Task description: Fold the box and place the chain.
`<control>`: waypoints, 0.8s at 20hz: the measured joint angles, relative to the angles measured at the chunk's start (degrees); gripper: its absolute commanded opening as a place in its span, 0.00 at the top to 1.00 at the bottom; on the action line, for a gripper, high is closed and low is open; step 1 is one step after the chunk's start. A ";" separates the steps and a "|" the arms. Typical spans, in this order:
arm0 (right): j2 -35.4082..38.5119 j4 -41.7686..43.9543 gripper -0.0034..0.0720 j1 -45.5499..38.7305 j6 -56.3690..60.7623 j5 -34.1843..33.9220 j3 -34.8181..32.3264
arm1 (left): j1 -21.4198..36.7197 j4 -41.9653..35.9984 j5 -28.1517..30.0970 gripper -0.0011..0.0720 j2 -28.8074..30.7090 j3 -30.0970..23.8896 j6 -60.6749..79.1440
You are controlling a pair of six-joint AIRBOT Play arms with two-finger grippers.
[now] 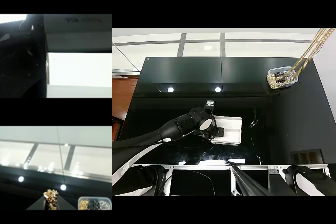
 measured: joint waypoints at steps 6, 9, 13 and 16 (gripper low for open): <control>7.19 4.94 0.94 5.38 -4.94 7.69 -14.32 | 0.00 0.00 0.00 0.94 0.00 0.00 0.00; 8.22 9.31 0.94 8.79 -6.16 9.90 -21.57 | 0.00 0.00 0.00 0.94 0.00 0.00 0.00; 8.68 16.74 0.94 11.87 -7.52 10.97 -29.16 | 0.00 0.00 0.00 0.94 0.00 0.00 -0.02; 8.81 23.78 0.94 13.44 -8.96 11.74 -32.72 | 0.00 0.00 0.00 0.94 0.00 0.00 -0.02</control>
